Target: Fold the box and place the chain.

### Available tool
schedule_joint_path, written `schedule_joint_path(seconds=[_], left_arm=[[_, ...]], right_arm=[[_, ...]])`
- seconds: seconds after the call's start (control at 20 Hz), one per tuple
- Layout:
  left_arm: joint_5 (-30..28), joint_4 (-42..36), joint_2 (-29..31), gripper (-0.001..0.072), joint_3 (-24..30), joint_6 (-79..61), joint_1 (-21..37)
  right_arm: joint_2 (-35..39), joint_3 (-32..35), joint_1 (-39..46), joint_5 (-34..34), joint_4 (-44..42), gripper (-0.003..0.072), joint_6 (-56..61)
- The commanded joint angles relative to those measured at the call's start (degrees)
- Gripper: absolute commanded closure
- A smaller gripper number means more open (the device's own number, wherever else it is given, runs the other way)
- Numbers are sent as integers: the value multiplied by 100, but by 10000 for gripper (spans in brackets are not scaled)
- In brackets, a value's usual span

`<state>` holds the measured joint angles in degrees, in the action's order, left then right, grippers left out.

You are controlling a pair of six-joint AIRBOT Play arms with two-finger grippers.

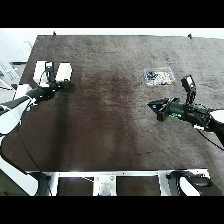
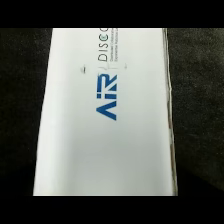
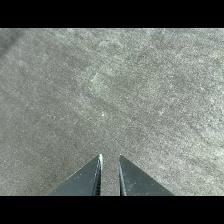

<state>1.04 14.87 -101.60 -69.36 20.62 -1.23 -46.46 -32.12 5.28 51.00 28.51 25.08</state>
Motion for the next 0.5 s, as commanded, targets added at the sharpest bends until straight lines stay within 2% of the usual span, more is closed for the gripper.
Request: schedule_joint_path(seconds=[0.0,0.05,0.15,0.35,0.45], left_arm=[[459,37,129,11,11,31,-37],[511,81,144,10,11,31,-37],[662,149,149,8,7,31,-37],[807,157,149,7,4,31,-37],[778,170,160,10,4,31,-37]], right_arm=[[-4,2,-7,-7,0,531,-2],[-4,2,-4,-4,2,511,0],[-4,2,-2,-7,2,343,0],[-4,2,2,-7,9,330,0],[-4,2,4,-26,11,252,0]])
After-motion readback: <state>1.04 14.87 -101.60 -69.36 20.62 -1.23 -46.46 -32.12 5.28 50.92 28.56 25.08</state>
